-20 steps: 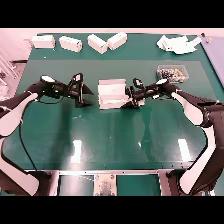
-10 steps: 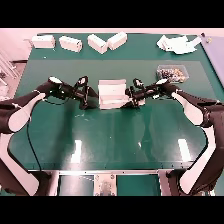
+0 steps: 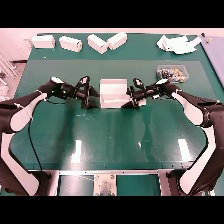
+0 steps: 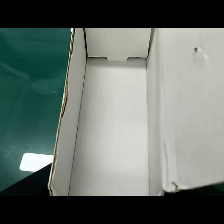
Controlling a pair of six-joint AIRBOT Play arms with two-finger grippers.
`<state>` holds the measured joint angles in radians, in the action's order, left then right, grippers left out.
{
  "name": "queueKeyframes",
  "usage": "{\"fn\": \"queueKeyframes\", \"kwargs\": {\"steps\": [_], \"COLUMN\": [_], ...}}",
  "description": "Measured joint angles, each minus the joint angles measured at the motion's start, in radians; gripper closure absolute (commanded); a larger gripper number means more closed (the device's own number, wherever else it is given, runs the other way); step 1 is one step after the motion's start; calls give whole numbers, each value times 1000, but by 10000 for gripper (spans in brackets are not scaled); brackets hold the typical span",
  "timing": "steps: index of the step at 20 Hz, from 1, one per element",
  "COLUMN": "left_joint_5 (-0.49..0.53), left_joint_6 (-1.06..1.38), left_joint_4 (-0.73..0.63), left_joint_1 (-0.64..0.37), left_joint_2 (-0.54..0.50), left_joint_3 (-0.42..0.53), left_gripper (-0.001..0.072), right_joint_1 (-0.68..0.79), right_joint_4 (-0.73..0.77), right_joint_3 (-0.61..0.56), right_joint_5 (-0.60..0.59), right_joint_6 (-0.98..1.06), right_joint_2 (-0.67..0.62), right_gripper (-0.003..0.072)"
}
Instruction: Fold the box and place the chain.
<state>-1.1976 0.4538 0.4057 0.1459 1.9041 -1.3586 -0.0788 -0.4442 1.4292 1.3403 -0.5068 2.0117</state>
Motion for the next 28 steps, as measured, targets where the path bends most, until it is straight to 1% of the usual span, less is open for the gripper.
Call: {"fn": "queueKeyframes", "kwargs": {"steps": [6, 9, 15, 20, 28], "left_joint_5": [51, 18, -29, -35, -9], "left_joint_6": [0, -6, -34, -49, -53], "left_joint_4": [-17, -42, -23, 4, 27], "left_joint_1": [-13, -22, -26, -14, 16], "left_joint_2": [0, 0, 0, 0, 0], "left_joint_3": [0, 0, 0, 0, 0], "left_gripper": [-11, -11, -11, -11, -11], "right_joint_1": [-1, -1, -1, -1, -1], "right_joint_4": [0, -1, -2, -2, -3], "right_joint_3": [0, 0, 0, 0, 0], "right_joint_5": [7, 6, 5, 4, 5], "right_joint_6": [-1, -1, -1, -1, -2], "right_joint_2": [0, 0, 0, 0, 0], "right_gripper": [108, 108, 108, 108, 107]}}
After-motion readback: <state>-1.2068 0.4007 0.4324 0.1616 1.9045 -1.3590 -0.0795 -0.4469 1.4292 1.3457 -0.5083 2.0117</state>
